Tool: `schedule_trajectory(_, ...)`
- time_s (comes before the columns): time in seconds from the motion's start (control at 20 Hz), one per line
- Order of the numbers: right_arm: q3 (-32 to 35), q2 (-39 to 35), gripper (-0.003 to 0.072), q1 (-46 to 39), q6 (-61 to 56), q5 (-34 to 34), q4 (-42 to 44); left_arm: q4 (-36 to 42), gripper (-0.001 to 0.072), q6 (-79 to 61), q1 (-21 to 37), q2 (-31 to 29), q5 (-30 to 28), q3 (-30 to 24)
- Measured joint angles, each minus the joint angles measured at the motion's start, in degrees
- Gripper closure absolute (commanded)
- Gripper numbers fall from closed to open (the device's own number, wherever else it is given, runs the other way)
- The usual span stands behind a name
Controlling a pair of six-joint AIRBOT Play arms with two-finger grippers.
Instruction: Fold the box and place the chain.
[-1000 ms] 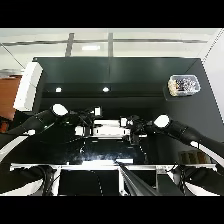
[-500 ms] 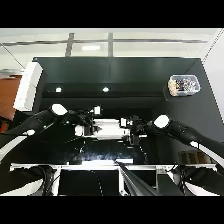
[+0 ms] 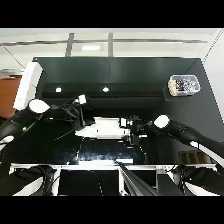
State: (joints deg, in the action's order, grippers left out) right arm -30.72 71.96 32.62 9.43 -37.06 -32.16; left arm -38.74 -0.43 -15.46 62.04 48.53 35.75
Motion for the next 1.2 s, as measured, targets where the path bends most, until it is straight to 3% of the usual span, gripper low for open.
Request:
schedule_trajectory(0.05, 0.0, 0.0, 0.021, 0.0, 0.0, 0.0, 0.0, -0.9, 0.0354, 3.1, 1.1, -1.7, 2.2, 0.0)
schedule_trajectory(0.1, 0.0, 0.0, 0.021, 0.0, 0.0, 0.0, 0.0, -1.7, 0.0605, 6.4, 2.0, -3.4, 4.8, 0.0)
schedule_trajectory(0.15, 0.0, 0.0, 0.021, 0.0, 0.0, 0.0, 0.0, -2.2, 0.0679, 9.4, 2.7, -4.7, 7.4, 0.0)
schedule_trajectory(0.35, 0.0, 0.0, 0.021, 0.0, 0.0, 0.0, 0.0, -1.6, 0.068, 17.2, 3.3, -7.7, 18.5, -0.1)
schedule_trajectory(0.45, 0.0, 0.0, 0.021, 0.0, 0.0, 0.0, 0.0, 1.3, 0.0679, 19.2, 2.7, -8.0, 19.5, -0.3)
schedule_trajectory(0.75, 0.0, 0.0, 0.021, 0.0, 0.0, 0.0, 0.0, 10.5, 0.0679, 21.2, -1.1, -2.9, 6.1, -0.6)
schedule_trajectory(1.0, 0.0, 0.0, 0.021, 0.0, 0.0, 0.0, 0.0, 12.7, 0.068, 21.4, -3.1, 3.0, 0.6, -0.6)
schedule_trajectory(1.2, 0.0, 0.0, 0.021, 0.0, 0.0, 0.0, 0.0, 12.8, 0.0679, 21.4, -3.7, 5.5, -6.9, -0.6)
